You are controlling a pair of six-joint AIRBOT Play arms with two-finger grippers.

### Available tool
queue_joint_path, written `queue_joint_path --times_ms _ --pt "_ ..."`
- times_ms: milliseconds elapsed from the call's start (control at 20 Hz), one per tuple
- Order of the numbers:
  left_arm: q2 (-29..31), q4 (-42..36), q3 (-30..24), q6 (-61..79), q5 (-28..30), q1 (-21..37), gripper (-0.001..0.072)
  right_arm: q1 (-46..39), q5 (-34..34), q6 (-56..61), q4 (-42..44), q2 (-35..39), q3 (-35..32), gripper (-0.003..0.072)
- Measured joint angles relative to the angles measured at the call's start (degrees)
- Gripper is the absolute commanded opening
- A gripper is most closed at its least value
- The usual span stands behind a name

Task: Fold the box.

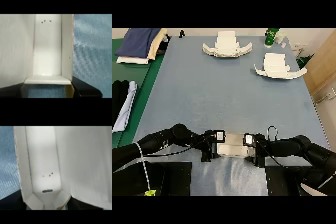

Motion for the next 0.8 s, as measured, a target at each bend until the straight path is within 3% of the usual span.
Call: queue_joint_path --times_ms 300,800 --pt "0.00 -0.35 -0.02 -0.52 0.35 0.00 0.0465 -0.02 -1.62 7.32 -5.18 0.28 2.97 0.0713" --pt "0.00 0.31 -0.04 0.39 0.31 0.00 0.0465 -0.20 -15.74 19.28 -20.92 1.03 12.31 0.0713"
